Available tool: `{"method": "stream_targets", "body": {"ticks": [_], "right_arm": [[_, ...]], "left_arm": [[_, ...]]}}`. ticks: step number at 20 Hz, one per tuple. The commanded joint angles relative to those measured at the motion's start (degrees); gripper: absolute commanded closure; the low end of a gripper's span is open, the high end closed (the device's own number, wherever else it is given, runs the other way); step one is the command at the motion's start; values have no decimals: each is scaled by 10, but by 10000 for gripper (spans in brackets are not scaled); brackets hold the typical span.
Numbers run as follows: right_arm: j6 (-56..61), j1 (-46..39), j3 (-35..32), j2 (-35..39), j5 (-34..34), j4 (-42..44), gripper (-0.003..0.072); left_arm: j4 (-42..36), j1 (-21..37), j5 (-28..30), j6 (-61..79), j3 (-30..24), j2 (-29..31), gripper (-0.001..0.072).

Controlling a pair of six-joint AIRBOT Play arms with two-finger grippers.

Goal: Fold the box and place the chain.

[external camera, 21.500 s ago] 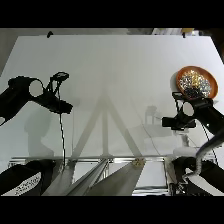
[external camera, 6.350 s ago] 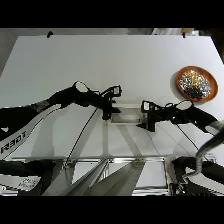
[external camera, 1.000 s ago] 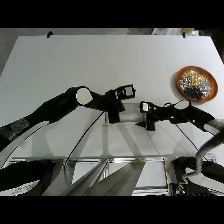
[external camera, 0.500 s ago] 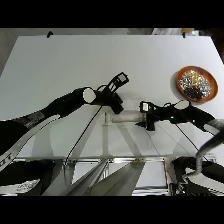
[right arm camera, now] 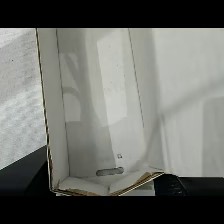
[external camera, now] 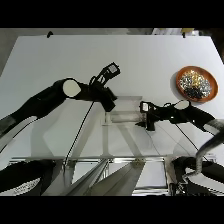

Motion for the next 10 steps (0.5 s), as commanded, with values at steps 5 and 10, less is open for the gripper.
{"method": "stream_targets", "body": {"ticks": [5, 10], "right_arm": [[0, 0, 0, 0, 0, 0, 286], [0, 0, 0, 0, 0, 0, 286]], "left_arm": [[44, 10, -160, 17, 0, 29, 708], [35, -1, -155, 37, 0, -21, 707]]}}
